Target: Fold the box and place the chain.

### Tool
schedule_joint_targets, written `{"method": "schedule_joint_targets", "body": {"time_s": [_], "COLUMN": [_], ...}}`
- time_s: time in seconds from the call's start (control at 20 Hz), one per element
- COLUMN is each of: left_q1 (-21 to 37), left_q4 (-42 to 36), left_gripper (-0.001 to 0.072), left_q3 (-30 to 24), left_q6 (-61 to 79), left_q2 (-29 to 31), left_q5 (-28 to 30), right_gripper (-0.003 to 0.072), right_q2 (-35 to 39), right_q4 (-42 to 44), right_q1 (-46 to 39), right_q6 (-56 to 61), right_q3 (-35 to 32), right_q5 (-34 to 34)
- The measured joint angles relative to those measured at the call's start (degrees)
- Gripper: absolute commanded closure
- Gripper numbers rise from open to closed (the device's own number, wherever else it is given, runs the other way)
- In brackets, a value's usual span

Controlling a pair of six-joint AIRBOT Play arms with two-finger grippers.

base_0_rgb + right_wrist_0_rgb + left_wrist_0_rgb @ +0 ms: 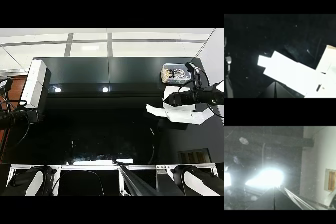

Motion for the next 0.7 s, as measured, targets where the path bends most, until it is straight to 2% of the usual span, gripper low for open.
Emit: {"method": "schedule_joint_targets", "body": {"time_s": [0.6, 0.7], "left_q1": [0.0, 0.0], "left_q4": [0.0, 0.0], "left_gripper": [0.0683, 0.0683], "left_q3": [0.0, 0.0], "left_q6": [0.0, 0.0], "left_q2": [0.0, 0.0], "left_q5": [0.0, 0.0], "right_gripper": [0.0668, 0.0658], "right_q2": [0.0, 0.0], "right_q4": [0.2, 0.8], "right_q1": [0.0, 0.0], "right_q6": [0.0, 0.0], "right_q3": [0.0, 0.0], "right_q5": [-0.2, -2.5]}}
